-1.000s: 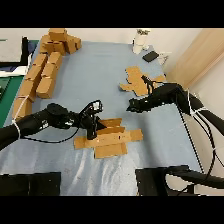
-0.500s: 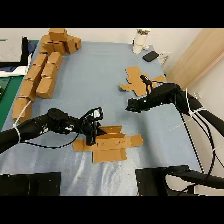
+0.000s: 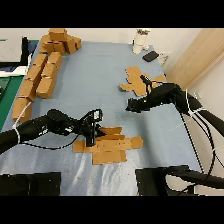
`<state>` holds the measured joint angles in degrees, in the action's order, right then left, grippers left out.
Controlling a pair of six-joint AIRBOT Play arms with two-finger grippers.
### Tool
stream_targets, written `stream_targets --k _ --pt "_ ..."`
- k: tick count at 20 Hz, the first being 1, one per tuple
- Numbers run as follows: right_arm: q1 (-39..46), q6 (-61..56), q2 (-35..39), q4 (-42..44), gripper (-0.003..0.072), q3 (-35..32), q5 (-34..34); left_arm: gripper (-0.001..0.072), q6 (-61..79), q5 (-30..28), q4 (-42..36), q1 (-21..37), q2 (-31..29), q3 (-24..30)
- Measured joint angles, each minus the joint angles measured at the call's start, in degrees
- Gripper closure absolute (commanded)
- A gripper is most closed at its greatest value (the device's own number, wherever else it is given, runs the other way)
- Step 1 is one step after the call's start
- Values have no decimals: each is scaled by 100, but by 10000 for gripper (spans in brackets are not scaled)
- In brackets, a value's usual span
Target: Fold the box.
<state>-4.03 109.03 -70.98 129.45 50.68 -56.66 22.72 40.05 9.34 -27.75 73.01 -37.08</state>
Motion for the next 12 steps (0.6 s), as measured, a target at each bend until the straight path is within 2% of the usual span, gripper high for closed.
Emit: stream_targets --k 3,6,9,12 --pt "-127 -466 149 -466 682 0 -249 698 -2 2 2 0 0 4" --pt "-647 -1556 619 -1722 682 -9 -654 698 -2 2 2 0 0 4" --pt "-1670 -2603 1471 -2927 683 -278 -1047 699 -4 2 4 0 0 4" --pt "-2944 -3191 2518 -3532 682 -1047 -1132 699 -9 4 4 0 0 4"
